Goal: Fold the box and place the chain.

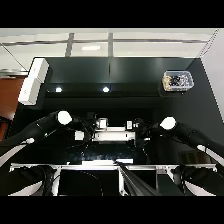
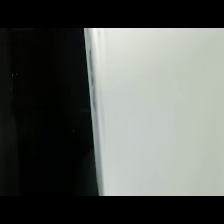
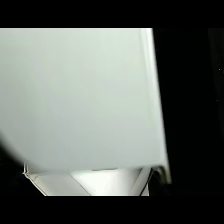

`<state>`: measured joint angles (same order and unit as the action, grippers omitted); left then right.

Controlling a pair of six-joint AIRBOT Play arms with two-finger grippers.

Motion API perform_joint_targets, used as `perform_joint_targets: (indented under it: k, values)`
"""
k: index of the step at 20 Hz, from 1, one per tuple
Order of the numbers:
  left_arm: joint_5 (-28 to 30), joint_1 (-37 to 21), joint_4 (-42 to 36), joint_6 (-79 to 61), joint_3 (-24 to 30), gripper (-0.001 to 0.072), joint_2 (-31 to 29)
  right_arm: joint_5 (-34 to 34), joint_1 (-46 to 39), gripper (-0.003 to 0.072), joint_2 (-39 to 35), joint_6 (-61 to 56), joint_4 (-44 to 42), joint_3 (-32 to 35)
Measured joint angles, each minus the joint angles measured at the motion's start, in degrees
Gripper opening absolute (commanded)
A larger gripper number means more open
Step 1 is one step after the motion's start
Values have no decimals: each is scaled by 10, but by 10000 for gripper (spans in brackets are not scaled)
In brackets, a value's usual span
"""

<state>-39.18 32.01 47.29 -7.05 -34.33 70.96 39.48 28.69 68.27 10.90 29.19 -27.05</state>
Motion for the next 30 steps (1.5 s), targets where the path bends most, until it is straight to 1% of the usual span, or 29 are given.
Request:
perform_joint_targets:
  k: [10,17,29,30]
  values:
    - [0,0,0,0,0,30,0,9,1,632,0,4,-8,-7]
    - [0,0,0,0,0,30,0,-10,25,632,10,-19,7,-10]
    - [-2,0,0,0,0,30,0,-17,31,632,12,-28,15,-10]
    - [-1,0,0,0,0,30,0,-17,31,589,12,-28,15,-10]
